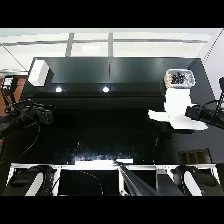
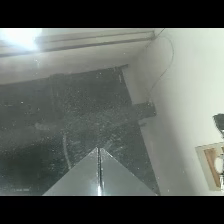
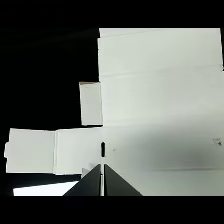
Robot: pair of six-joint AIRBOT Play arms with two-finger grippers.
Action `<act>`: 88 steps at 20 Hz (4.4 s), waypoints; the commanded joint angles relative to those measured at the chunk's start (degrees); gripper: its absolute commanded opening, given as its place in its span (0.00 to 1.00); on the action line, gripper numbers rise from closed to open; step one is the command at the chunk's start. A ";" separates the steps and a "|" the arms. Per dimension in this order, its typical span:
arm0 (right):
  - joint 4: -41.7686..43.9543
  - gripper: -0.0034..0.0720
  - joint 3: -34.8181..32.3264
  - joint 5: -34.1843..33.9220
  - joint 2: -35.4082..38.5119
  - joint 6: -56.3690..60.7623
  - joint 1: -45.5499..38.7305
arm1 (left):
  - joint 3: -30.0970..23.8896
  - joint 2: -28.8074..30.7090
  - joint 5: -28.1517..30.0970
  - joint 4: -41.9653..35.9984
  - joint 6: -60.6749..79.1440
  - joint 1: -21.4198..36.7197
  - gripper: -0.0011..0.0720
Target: Fold the box and place the chain.
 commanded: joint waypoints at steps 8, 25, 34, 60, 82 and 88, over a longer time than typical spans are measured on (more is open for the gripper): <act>0.00 0.10 -0.04 0.00 0.04 0.02 0.04 | -0.02 0.04 0.02 0.00 0.02 -0.02 0.05; -26.97 0.98 0.48 -26.99 -2.34 10.86 -4.02 | 0.02 -4.48 12.63 -10.12 -2.36 -0.15 0.98; 15.69 1.00 21.99 2.12 -38.58 -12.79 -46.01 | 0.02 -7.32 12.94 -13.51 -2.36 -0.26 0.97; 29.00 0.10 40.24 40.61 -65.55 -30.69 -40.74 | 0.02 -11.93 9.05 -13.49 -2.36 -0.26 0.97; 44.13 0.10 -8.22 8.20 -9.81 -32.04 6.36 | 0.02 -18.64 4.37 -15.74 -0.63 -9.51 0.97; 43.28 0.10 -8.98 -0.48 -9.66 -33.20 19.58 | 0.04 -35.71 -1.42 -29.92 2.54 -8.11 0.97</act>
